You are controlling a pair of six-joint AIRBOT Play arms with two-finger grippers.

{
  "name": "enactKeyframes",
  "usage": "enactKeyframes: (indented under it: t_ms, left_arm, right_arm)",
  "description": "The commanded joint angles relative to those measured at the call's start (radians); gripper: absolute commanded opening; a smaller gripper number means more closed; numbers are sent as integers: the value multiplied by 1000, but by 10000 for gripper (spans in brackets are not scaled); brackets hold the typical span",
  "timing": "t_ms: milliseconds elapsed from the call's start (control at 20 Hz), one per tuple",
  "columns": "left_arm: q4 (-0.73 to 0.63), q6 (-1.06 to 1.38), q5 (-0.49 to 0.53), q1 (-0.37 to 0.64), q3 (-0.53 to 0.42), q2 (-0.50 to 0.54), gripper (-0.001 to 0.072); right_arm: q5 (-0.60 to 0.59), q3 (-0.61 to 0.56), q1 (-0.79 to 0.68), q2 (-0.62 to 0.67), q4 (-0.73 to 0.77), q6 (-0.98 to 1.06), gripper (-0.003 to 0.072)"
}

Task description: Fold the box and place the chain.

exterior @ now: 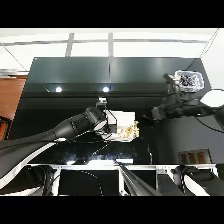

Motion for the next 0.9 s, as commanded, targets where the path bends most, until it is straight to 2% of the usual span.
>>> enactKeyframes:
  t_ms: [0,50,150,200,250,400,550,850]
  left_arm:
    - [0,0,0,0,0,0,30]
    - [0,0,0,0,0,0,30]
    - [0,0,1,0,0,0,30]
    - [1,0,1,0,0,0,30]
    - [0,0,1,0,0,0,30]
    - [0,0,2,0,0,0,30]
    - [0,0,1,0,0,0,30]
    - [0,0,1,0,0,0,30]
  right_arm:
    - [-112,-111,-141,45,-41,-160,376]
    - [-206,-161,-137,44,4,-125,376]
    - [-372,-254,-94,42,133,-229,378]
    - [-418,-282,-55,36,146,-328,503]
    - [-439,-299,-13,26,129,-438,720]
    - [-449,-308,106,-23,43,-702,720]
    - [-433,-308,193,-74,51,-946,720]
    - [-396,-308,232,-86,82,-1011,720]
